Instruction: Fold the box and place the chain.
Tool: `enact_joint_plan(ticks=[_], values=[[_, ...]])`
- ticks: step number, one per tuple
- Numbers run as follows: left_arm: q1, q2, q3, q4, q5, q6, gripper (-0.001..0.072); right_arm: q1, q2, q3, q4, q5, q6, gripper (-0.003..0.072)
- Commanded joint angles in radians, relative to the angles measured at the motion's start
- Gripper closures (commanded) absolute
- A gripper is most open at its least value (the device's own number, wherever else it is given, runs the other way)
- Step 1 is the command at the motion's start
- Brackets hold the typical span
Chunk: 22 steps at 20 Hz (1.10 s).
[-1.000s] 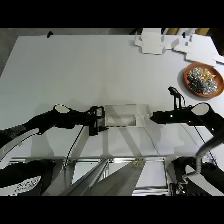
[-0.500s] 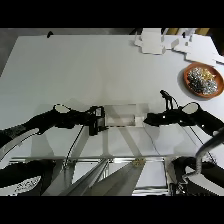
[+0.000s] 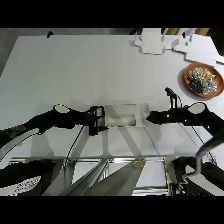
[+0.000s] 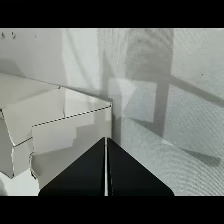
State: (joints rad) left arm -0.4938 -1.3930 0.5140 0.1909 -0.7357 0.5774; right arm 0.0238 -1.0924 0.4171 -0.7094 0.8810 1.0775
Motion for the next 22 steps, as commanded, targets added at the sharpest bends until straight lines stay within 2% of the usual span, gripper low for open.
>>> enact_joint_plan(ticks=[1, 9, 16, 17, 18, 19, 20, 22], values=[[0.0, 0.0, 0.001, 0.001, -0.001, 0.0, 0.0438, -0.02, -0.008, 0.0, -0.009, -0.001, -0.002, 0.0673], [0.0, 0.0, 0.001, 0.001, -0.001, 0.0, 0.0438, 0.04, -0.095, 0.0, 0.011, -0.005, -0.017, 0.0673], [0.0, 0.0, 0.001, 0.001, -0.001, 0.0, 0.0438, 0.047, -0.028, 0.001, 0.045, 0.003, -0.067, 0.0671], [0.0, 0.0, 0.001, 0.001, -0.001, 0.0, 0.0438, 0.047, -0.009, 0.001, 0.046, 0.003, -0.07, 0.0655], [0.0, 0.0, 0.001, 0.001, -0.001, 0.0, 0.0438, 0.047, 0.01, 0.001, 0.053, 0.005, -0.069, 0.0556], [0.0, 0.0, 0.001, 0.001, -0.001, 0.0, 0.0438, 0.047, 0.024, 0.001, 0.071, 0.012, -0.071, 0.0421], [0.0, 0.0, 0.001, 0.001, -0.001, 0.0, 0.0438, 0.047, 0.034, 0.001, 0.103, 0.023, -0.089, 0.035], [0.0, 0.0, 0.001, 0.001, -0.001, 0.0, 0.0438, 0.056, 0.039, 0.0, 0.164, 0.041, -0.111, 0.035]])
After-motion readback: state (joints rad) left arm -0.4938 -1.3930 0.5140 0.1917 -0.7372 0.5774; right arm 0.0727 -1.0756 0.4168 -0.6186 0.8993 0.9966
